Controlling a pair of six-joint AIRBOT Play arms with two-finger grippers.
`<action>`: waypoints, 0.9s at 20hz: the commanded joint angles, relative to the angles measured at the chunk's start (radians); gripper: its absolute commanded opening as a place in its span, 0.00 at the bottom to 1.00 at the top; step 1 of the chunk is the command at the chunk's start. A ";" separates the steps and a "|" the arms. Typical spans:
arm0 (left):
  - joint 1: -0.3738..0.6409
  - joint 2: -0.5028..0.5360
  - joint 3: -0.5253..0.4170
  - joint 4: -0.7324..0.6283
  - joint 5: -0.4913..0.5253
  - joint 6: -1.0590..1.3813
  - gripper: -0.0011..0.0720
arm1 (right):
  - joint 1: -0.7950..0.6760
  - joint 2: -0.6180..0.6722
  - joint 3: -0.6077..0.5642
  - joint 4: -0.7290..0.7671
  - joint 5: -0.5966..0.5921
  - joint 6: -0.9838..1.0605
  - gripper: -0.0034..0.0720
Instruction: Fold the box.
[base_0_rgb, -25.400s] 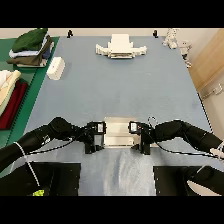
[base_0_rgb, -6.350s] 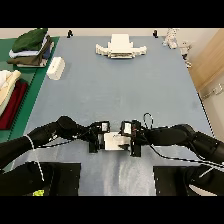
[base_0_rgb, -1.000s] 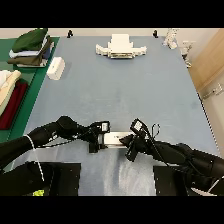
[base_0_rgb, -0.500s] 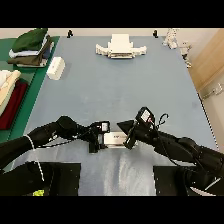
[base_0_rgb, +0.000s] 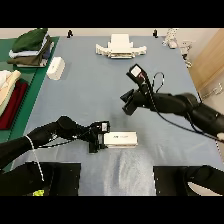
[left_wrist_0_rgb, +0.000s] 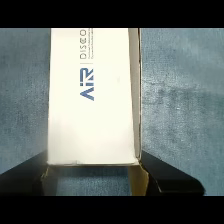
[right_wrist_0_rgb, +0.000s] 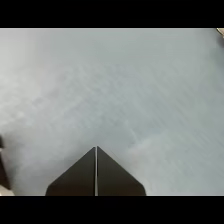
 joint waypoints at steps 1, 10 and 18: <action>0.001 0.000 0.001 0.000 0.000 0.000 0.70 | -0.108 -0.129 0.187 -0.266 -0.265 0.266 0.07; 0.001 0.000 0.001 0.000 0.000 0.000 0.70 | -0.189 -0.277 0.345 -0.418 -0.600 0.542 0.07; 0.001 0.003 0.002 -0.010 -0.002 -0.031 0.70 | -0.189 -0.278 0.345 -0.403 -0.633 0.544 0.07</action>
